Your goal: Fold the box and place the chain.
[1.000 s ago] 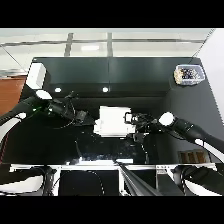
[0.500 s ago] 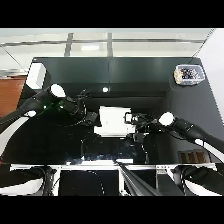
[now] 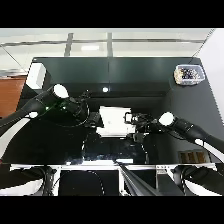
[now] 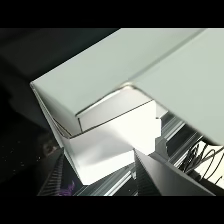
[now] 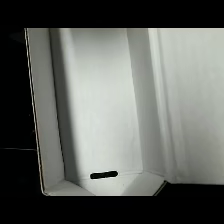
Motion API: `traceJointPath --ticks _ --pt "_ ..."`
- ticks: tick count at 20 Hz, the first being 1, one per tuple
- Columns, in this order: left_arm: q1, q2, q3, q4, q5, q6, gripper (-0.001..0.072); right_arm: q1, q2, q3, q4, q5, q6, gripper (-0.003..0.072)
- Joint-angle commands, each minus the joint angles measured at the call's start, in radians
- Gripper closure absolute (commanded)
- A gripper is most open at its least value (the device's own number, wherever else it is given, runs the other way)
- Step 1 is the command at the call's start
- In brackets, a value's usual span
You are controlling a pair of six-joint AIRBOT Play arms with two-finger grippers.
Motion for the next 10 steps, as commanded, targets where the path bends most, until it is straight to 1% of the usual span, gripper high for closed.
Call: traceJointPath --ticks 1,10 --pt "-0.019 0.005 0.001 0.001 0.029 -0.041 0.022 0.0 -0.001 0.0 0.0 0.0 0.0 0.0484" --pt "-0.13 0.005 0.001 0.165 0.157 -0.23 0.0226 0.0 -0.001 0.0 0.0 0.0 0.0 0.0484"
